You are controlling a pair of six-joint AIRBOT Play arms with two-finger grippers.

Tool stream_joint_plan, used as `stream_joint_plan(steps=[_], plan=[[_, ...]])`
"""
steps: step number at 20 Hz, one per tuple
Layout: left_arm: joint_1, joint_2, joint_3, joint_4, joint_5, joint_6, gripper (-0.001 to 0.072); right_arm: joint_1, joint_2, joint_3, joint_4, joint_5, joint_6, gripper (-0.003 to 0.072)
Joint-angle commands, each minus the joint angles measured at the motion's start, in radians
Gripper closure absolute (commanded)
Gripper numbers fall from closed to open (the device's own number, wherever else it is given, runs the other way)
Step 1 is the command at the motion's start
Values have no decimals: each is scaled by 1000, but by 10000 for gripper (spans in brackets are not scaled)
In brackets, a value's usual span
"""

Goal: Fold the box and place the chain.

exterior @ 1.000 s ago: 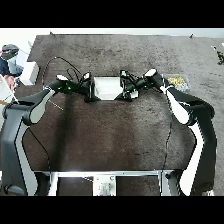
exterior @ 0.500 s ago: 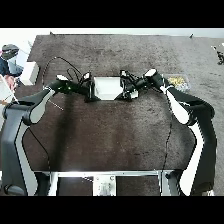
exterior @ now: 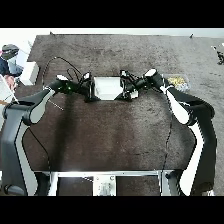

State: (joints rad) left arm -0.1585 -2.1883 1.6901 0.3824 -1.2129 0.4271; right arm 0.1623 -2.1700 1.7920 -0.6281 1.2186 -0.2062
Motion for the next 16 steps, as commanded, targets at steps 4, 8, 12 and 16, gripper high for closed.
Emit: stream_joint_plan(steps=[4, 8, 12, 16], plan=[[0, -1, 1, -1, 0, 0, 423, 0, 0, 0, 0, 0, 0, 236], [0, -1, 1, -1, 0, 0, 424, 1, 0, 0, 2, 0, 0, 236], [-1, -1, 1, 0, -2, 0, 424, -5, 9, 1, 7, 7, 31, -25], [-1, -1, 1, 0, -2, 0, 424, -37, 12, 1, -23, 74, 73, -30]])
